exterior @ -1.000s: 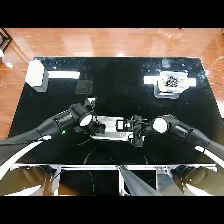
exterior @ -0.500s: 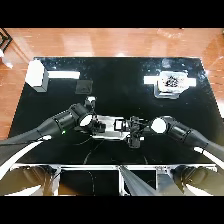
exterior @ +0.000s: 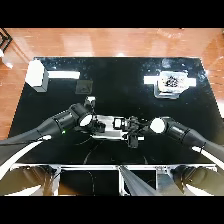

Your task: Fold the box and place the chain.

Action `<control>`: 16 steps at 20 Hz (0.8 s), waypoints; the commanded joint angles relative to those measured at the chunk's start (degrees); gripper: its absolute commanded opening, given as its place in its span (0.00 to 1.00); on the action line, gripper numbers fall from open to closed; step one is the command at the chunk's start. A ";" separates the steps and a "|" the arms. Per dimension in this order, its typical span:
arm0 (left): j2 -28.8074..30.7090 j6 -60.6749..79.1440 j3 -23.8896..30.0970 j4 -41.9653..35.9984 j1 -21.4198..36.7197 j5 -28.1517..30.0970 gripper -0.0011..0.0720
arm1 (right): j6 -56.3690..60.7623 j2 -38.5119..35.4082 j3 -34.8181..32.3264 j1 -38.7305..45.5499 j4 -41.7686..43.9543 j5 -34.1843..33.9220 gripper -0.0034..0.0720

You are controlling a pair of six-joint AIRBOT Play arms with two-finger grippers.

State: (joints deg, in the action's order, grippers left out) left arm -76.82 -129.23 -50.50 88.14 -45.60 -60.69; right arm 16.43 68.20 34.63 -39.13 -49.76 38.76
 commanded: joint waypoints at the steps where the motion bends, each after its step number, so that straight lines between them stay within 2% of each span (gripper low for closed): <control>1: -0.04 0.02 0.00 -0.09 0.04 0.15 0.05 | 0.02 0.24 -0.02 -0.04 3.76 -2.40 0.35; 7: -0.04 0.02 0.00 -0.11 0.04 0.20 0.05 | 0.00 1.75 -0.02 -1.57 6.69 -4.66 0.35; 12: -0.04 0.02 0.00 -0.11 0.02 0.20 0.05 | 0.04 2.91 0.00 -4.26 8.33 -9.97 0.35; 16: -0.04 0.02 0.00 -0.13 0.02 0.20 0.05 | 0.04 3.04 -0.02 -4.48 8.85 -10.51 0.35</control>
State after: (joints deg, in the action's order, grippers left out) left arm -76.82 -129.36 -50.50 88.09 -45.56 -60.51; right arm 16.45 71.05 34.63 -43.20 -41.58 29.56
